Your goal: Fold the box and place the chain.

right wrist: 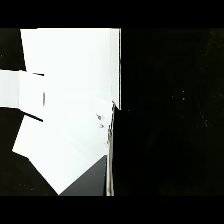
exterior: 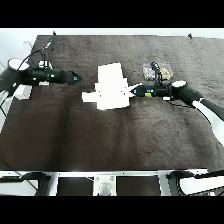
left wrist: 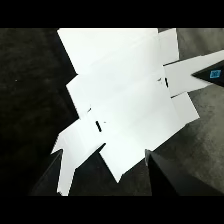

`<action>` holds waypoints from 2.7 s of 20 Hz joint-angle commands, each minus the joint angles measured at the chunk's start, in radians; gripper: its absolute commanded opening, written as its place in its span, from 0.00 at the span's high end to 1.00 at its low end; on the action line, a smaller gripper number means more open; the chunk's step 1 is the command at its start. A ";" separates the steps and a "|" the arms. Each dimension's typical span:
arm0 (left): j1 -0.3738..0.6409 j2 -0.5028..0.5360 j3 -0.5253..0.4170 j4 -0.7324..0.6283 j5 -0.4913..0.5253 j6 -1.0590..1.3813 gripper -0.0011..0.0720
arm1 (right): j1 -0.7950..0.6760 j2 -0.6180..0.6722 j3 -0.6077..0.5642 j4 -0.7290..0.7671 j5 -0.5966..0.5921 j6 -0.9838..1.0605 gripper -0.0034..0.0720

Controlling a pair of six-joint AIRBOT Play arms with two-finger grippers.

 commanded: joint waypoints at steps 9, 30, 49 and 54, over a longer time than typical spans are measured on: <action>-0.026 -0.370 0.383 0.044 -0.150 -0.095 0.18 | 0.032 -0.001 -0.002 0.003 0.000 -0.011 0.94; -0.111 -0.488 0.390 -0.002 0.006 -0.012 0.18 | 0.058 -0.003 -0.043 0.120 -0.033 0.035 0.94; -0.119 -0.569 0.475 -0.029 -0.018 0.017 0.18 | 0.058 -0.003 -0.043 0.121 -0.033 0.005 0.94; -0.119 -0.577 0.475 -0.059 -0.098 0.043 0.32 | 0.058 -0.003 -0.043 0.121 -0.033 0.005 0.94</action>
